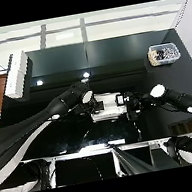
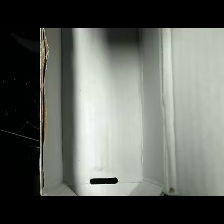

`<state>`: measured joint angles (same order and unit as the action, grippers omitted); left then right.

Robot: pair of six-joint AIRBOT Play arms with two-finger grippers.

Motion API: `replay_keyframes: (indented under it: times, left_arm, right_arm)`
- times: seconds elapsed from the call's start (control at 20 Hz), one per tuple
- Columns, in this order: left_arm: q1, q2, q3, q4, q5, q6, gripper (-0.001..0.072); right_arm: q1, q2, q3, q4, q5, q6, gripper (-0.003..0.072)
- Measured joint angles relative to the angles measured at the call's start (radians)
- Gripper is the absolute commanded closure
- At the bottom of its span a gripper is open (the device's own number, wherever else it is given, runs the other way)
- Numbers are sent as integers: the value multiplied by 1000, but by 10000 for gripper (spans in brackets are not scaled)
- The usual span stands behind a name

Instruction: Fold the box and place the chain.

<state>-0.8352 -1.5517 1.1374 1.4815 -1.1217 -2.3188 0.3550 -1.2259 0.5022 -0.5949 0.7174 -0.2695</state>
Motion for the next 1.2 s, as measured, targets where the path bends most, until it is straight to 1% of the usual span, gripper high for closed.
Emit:
replay_keyframes:
  times: [0.05,0.1,0.15,0.2,0.25,0.35,0.8,0.85,0.9,0.95,1.0,1.2]
  left_arm:
    - [0,0,0,3,-6,-3,349]
    - [0,0,0,3,-11,-5,377]
    - [0,0,0,5,-11,-7,378]
    - [0,0,0,6,-9,-10,475]
    - [0,0,0,7,-10,-13,590]
    - [0,0,0,4,0,-14,679]
    - [0,0,0,-13,-8,-19,679]
    - [0,0,0,-14,-8,-19,679]
    - [0,0,0,-14,-8,-19,680]
    - [0,0,0,-15,-8,-19,679]
    - [0,0,0,-16,-9,-19,680]
    - [1,0,0,-7,-15,-22,679]
  right_arm:
    - [0,0,0,0,0,0,625]
    - [0,0,0,0,0,0,625]
    - [0,0,0,0,0,0,626]
    - [0,0,0,0,0,0,625]
    - [0,0,0,0,0,0,625]
    - [0,0,0,0,0,-1,625]
    - [0,0,0,0,0,-1,625]
    - [0,0,0,0,1,0,588]
    - [0,0,0,0,1,2,390]
    - [0,0,0,-1,1,12,147]
    - [0,0,0,-2,-2,26,37]
    - [0,44,-1,-34,-9,70,37]
